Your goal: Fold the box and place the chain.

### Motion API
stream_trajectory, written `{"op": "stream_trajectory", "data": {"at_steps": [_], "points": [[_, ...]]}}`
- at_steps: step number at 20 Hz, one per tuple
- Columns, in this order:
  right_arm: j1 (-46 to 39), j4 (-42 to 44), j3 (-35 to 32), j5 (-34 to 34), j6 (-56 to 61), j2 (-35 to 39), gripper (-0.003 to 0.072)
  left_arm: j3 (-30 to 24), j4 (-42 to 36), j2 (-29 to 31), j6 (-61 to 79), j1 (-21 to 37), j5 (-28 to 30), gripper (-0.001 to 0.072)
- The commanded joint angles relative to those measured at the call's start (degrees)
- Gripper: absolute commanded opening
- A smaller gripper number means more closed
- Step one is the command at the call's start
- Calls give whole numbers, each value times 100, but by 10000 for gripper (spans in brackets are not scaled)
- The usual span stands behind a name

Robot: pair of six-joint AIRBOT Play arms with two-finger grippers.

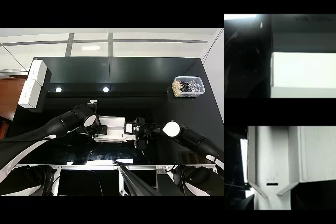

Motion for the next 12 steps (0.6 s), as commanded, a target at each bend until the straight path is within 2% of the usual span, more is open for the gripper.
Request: {"op": "stream_trajectory", "data": {"at_steps": [1, 2, 3, 7, 12], "points": [[50, 238, 2, -85, -2, -70, 432, -9, -28, -4, -7, 2, 48, 33], [50, 260, 2, -133, 0, -85, 292, -9, -28, -4, -7, 2, 50, 33], [50, 258, 4, -131, 2, -98, 239, -9, -28, -4, -7, 2, 50, 33], [50, 721, 2, -125, 2, -164, 238, -9, -31, -4, -7, 2, 52, 34], [269, 861, 2, -271, 4, -282, 238, -9, -31, -4, -7, 2, 52, 33]]}}
